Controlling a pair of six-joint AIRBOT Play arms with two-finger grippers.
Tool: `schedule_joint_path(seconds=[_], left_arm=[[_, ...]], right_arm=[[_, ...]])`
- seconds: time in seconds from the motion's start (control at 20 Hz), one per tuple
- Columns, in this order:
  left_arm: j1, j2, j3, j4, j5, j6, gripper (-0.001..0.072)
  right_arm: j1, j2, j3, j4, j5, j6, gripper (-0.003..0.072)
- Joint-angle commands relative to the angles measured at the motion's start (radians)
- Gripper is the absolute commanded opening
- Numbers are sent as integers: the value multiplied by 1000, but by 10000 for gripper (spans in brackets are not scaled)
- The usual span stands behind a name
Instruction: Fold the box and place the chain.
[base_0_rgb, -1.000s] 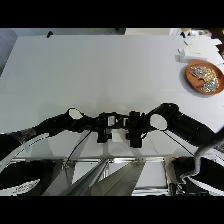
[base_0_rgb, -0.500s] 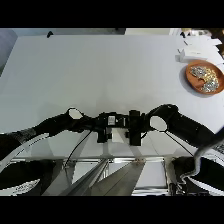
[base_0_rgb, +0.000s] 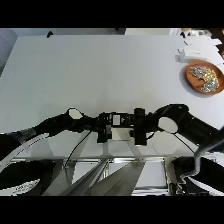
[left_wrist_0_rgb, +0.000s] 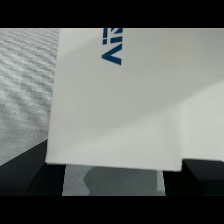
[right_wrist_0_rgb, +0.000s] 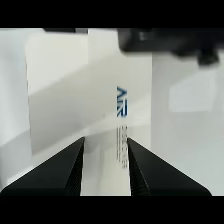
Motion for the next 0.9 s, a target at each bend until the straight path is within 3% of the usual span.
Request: schedule_joint_path(seconds=[0.0, 0.05, 0.1, 0.35, 0.65, 0.85], left_arm=[[1, 1, 0, 0, 0, 0, 111], [1, 1, 0, 0, 0, 0, 111], [1, 1, 0, 0, 1, 0, 111], [1, 1, 0, 0, 0, 0, 111], [1, 1, 0, 0, 0, 0, 111], [1, 1, 1, 0, 0, 0, 111]], right_arm=[[-122, 24, 1, 40, 164, 2, 339], [-175, 24, 2, 51, 185, 2, 444], [-220, 25, 2, 69, 190, -5, 488], [-251, 26, 4, 283, 257, -145, 487], [-177, 26, 4, 239, 250, -156, 472], [-163, 26, 4, 217, 174, -162, 456]])
